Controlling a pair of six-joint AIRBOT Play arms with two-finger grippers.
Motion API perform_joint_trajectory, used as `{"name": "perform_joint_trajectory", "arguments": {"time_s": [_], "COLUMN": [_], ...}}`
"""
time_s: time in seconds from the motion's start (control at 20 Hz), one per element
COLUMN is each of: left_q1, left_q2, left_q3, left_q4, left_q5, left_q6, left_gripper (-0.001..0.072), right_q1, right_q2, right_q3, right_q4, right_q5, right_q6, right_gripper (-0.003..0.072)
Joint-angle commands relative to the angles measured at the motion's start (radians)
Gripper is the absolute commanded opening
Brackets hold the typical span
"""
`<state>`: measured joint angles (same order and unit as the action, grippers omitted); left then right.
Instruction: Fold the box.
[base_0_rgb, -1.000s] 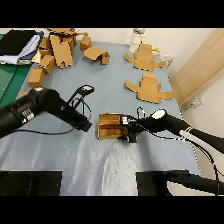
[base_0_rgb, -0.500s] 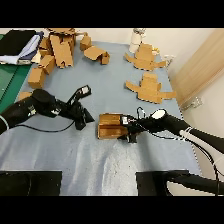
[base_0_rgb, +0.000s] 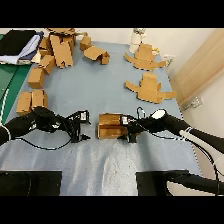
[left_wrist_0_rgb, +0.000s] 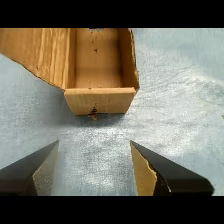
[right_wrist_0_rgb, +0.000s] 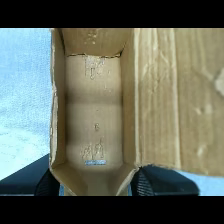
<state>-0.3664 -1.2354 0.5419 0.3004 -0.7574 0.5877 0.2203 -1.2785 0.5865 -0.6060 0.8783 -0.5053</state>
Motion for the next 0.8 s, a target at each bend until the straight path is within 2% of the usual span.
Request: {"name": "perform_joint_trajectory", "arguments": {"time_s": [0.0, 0.3, 0.75], "left_q1": [-0.040, -0.126, -0.127], "left_q2": [-0.005, -0.008, -0.011], "left_q3": [-0.010, -0.009, -0.006], "left_q4": [-0.019, -0.086, -0.095], "left_q5": [0.019, 0.198, 0.171], "left_q6": [0.021, -0.037, -0.034], "left_gripper": [0.0707, 0.0720, 0.0720], "right_q1": [0.000, 0.008, 0.013], "right_q2": [0.000, 0.000, 0.000], "right_q3": [0.000, 0.000, 0.000], "right_q4": [0.023, 0.039, 0.038], "right_q5": [0.002, 0.003, 0.002], "right_q6": [0.000, 0.000, 0.000], "right_gripper": [0.0560, 0.0560, 0.0560]}}
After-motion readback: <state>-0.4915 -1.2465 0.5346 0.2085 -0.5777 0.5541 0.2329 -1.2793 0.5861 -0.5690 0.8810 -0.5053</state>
